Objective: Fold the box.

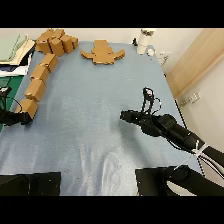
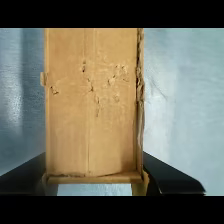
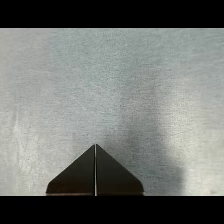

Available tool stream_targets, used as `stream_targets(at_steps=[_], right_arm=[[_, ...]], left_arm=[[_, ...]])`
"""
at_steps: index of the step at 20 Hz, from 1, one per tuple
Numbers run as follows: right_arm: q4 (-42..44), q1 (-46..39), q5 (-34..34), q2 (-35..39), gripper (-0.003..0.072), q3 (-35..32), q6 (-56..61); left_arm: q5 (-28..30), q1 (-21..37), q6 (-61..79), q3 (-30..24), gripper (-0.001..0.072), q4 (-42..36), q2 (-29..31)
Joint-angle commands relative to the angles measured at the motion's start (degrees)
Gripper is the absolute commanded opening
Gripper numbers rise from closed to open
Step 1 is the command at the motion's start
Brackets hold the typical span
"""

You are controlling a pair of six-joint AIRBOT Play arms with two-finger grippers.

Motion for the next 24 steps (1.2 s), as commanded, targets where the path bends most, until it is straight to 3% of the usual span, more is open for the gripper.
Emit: stream_targets(at_steps=[1, 7, 11, 12, 13, 15, 18, 21, 24], right_arm=[[-0.20, -0.02, 0.17, 0.00, 0.0005, 0.02, -0.02], [-0.15, 0.00, 0.22, 0.00, 0.0006, 0.02, 0.00], [0.09, 0.00, 0.20, 0.11, 0.0005, 0.02, 0.00], [0.09, 0.00, 0.20, 0.11, 0.0006, 0.02, 0.00], [0.35, 0.00, 0.15, 0.11, 0.0006, 0.02, 0.00], [1.22, 0.00, 0.09, 0.11, 0.0006, 0.02, 0.00], [1.60, 0.00, -3.43, 0.11, 0.0006, 0.66, -0.07], [1.62, 0.00, -9.75, 0.11, 0.0006, 1.99, -1.75], [2.36, 0.00, -13.94, 0.09, 0.0006, 3.93, -2.99]], left_arm=[[7.10, -2.91, -1.25, 0.07, 0.0470, -1.03, -2.82], [22.18, -9.90, -1.20, 0.07, 0.0470, -0.74, -5.73], [22.67, -9.66, -1.20, 0.07, 0.0471, -0.20, -6.21], [21.55, -9.68, -1.20, 0.07, 0.0486, -0.07, -6.16], [20.11, -9.66, -1.20, 0.07, 0.0683, -0.04, -6.16], [16.46, -9.29, -1.27, 0.22, 0.0695, 0.74, -6.01], [5.07, -7.63, -1.49, 2.69, 0.0696, 1.66, -4.70], [-7.43, -5.84, -1.81, 7.54, 0.0695, 1.88, -2.25], [-15.58, -6.29, -5.31, 13.31, 0.0695, 1.73, 1.81]])
